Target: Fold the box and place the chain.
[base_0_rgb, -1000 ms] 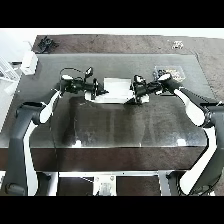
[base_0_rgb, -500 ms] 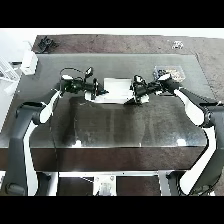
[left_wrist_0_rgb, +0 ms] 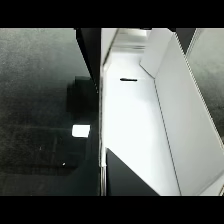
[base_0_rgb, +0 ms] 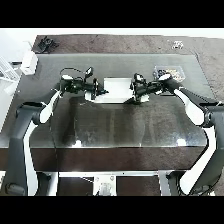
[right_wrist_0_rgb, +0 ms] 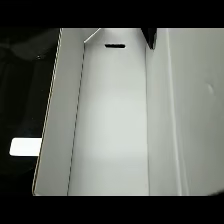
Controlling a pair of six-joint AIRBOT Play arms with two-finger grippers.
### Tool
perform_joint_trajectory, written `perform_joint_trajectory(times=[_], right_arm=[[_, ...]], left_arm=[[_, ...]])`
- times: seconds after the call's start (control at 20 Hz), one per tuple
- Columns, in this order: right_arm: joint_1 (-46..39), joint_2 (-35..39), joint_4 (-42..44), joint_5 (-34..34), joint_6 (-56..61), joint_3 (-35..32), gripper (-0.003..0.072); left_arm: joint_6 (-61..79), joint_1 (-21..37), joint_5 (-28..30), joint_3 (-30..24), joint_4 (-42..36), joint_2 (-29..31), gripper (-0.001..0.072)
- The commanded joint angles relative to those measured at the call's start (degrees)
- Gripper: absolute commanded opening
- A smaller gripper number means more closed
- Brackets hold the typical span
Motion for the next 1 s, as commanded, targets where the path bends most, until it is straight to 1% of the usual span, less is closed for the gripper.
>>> perform_joint_trajectory(times=[0.0,0.3,0.5,0.9,0.95], right_arm=[[-0.07,-0.04,1.03,0.04,0.15,0.07,0.0720],[-0.02,-1.22,-1.38,-0.02,0.07,0.37,0.0720],[0.07,-1.42,-1.38,0.04,-0.07,1.84,0.0711],[0.15,-1.46,-1.44,0.15,-0.07,1.97,0.0690],[0.15,-1.49,-1.51,0.22,-0.04,1.95,0.0633]], left_arm=[[0.02,0.07,-0.07,0.02,0.02,0.02,0.0025],[0.02,0.07,-0.07,0.02,0.02,0.02,0.0025],[0.04,0.07,-0.04,0.02,0.02,0.02,0.0025],[0.04,0.07,-0.04,0.02,0.02,0.02,0.0025],[0.04,0.07,-0.04,0.02,0.02,0.02,0.0025]])
